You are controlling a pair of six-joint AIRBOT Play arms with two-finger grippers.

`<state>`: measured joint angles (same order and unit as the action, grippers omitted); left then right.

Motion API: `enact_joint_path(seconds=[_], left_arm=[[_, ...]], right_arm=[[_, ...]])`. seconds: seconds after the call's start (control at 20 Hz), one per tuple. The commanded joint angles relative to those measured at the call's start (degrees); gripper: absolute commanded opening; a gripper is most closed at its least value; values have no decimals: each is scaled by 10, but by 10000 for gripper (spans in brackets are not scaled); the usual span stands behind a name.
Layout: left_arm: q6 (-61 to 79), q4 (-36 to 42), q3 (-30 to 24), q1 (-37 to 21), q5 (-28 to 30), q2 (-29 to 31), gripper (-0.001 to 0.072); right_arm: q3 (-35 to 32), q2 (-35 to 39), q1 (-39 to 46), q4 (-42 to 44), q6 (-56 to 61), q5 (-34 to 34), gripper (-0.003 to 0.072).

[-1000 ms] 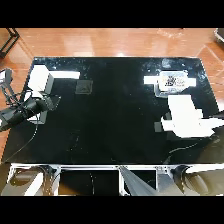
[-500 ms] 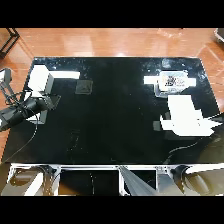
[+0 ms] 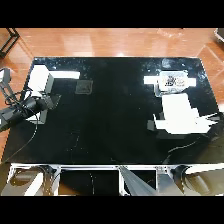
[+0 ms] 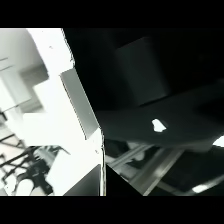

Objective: Fold the box and place the chain.

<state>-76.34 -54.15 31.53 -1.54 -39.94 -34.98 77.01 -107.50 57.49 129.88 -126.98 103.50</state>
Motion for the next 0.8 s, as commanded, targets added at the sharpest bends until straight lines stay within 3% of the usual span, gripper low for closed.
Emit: enact_joint_path(seconds=[0.0,0.2,0.4,0.75], left_arm=[[0,27,0,0,-23,0,640],[0,58,0,8,-60,0,640],[0,58,0,68,-66,-2,640],[0,83,0,132,-27,-75,639]], right_arm=[[-68,42,-40,40,-2,-3,24],[-193,156,-117,105,-32,-93,23],[-282,292,-238,176,-24,-175,23],[-460,582,-481,188,82,-441,24]])
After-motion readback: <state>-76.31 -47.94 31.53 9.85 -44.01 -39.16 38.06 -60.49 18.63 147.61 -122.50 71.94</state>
